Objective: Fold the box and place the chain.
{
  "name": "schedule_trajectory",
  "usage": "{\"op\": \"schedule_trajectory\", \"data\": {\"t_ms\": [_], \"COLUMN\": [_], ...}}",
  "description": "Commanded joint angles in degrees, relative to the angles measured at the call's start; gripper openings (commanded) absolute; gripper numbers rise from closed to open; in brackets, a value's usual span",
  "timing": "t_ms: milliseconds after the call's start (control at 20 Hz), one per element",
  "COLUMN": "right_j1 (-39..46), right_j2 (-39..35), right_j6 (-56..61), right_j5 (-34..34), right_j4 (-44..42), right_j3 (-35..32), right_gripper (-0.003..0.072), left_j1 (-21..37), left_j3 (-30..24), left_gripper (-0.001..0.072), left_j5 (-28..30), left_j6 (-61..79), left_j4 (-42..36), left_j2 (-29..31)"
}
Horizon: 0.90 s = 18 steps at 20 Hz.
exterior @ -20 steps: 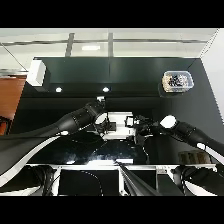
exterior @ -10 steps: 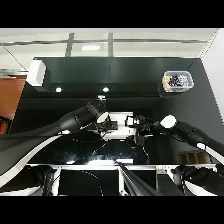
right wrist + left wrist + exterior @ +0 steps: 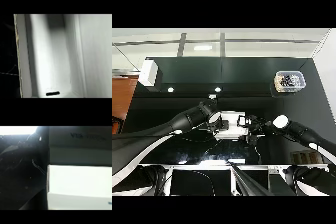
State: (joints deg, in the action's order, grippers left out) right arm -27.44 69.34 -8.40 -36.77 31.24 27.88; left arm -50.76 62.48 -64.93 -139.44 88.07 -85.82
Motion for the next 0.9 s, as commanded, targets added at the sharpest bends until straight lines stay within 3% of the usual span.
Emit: {"op": "schedule_trajectory", "data": {"t_ms": [0, 50, 100, 350, 600, 700, 850], "right_j1": [-0.07, -0.07, -0.07, 2.10, 2.45, 2.43, 2.43], "right_j2": [-0.17, -0.66, -1.27, -9.27, -9.88, -8.76, -6.67], "right_j6": [6.38, 8.57, 9.60, 11.85, 9.90, 9.03, 1.92], "right_j5": [-0.24, -0.81, -1.49, -5.86, -7.43, -6.10, -5.18], "right_j4": [-0.07, 0.81, 1.81, 9.38, 19.96, 18.88, 10.75], "right_j3": [0.09, 0.07, 0.09, 0.07, -0.13, -0.11, -0.11], "right_gripper": [0.0317, 0.0550, 0.0593, 0.0593, 0.0593, 0.0592, 0.0590], "left_j1": [0.02, 0.02, 0.02, 0.22, 0.20, 0.20, 0.20], "left_j3": [0.04, 0.04, 0.04, 0.04, 0.04, 0.04, 0.04], "left_gripper": [0.0022, 0.0022, 0.0022, 0.0023, 0.0023, 0.0024, 0.0024], "left_j5": [0.35, 0.33, 0.33, 0.35, 0.35, 0.33, 0.15], "left_j6": [0.74, 1.77, 1.81, 1.88, 1.88, 1.86, 1.86], "left_j4": [0.42, 0.48, 0.59, 0.63, 0.59, 0.57, 0.55], "left_j2": [-0.04, -0.04, -0.04, 0.02, 0.02, 0.00, 0.00]}}
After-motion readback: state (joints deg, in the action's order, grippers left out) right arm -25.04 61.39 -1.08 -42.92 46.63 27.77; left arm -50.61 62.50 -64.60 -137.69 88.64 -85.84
